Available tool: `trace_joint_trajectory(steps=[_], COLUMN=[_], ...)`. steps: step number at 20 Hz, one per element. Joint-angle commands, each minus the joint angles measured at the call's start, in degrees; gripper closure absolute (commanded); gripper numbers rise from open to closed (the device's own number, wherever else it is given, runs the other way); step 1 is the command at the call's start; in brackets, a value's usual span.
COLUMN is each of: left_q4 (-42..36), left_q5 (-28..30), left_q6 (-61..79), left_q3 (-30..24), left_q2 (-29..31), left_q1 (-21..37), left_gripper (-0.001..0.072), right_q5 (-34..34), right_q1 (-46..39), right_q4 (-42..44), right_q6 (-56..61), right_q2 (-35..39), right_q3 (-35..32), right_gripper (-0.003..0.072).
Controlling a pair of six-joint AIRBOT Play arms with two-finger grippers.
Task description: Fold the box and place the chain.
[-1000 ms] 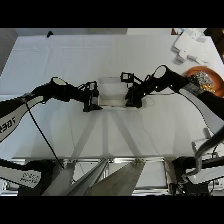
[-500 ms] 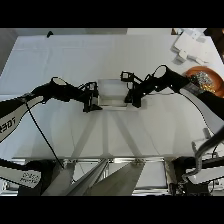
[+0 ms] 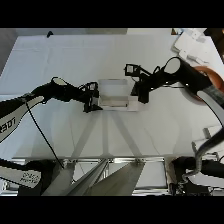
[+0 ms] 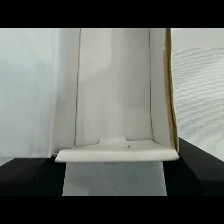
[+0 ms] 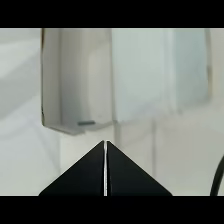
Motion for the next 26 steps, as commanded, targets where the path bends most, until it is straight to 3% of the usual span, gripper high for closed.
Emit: trace_joint_trajectory(steps=[1, 6, 9, 12, 14, 16, 20, 26], left_q4=[0.00, 0.00, 0.00, -0.02, 0.00, 0.00, 0.00, 0.00], left_q5=[0.07, 0.07, 0.07, 0.07, 0.07, 0.07, 0.07, 0.07], left_q6=[-0.07, -0.07, -0.07, -0.07, -0.07, -0.07, -0.07, -0.07], left_q3=[0.00, 0.00, 0.00, 0.00, 0.02, 0.00, 0.00, 0.02], left_q2=[0.00, 0.00, 0.00, 0.00, 0.00, 0.00, 0.00, 0.00], left_q1=[0.04, 0.04, 0.04, 0.04, 0.04, 0.04, 0.04, 0.04], left_gripper=[0.0696, 0.0696, 0.0696, 0.0696, 0.0696, 0.0696, 0.0696, 0.0696], right_q5=[-0.13, 5.55, 5.57, -0.13, -3.54, -2.99, -4.76, -4.98], right_q1=[-2.34, -12.81, -16.48, -16.83, -16.81, -16.52, -13.62, -11.65], right_q4=[-8.13, -9.03, -8.87, -3.04, 6.08, 13.44, 17.84, 28.13], right_q6=[12.55, 35.56, 39.87, 39.63, 36.74, 33.83, 31.54, 27.15], right_q2=[5.97, 8.44, 8.13, 6.93, 5.20, 1.66, -2.93, -4.13], right_q3=[0.02, -0.87, -6.86, -15.96, -19.87, -20.50, -20.50, -20.50], right_gripper=[0.0676, 0.0677, 0.0677, 0.0678, 0.0681, 0.0681, 0.0681, 0.0680])
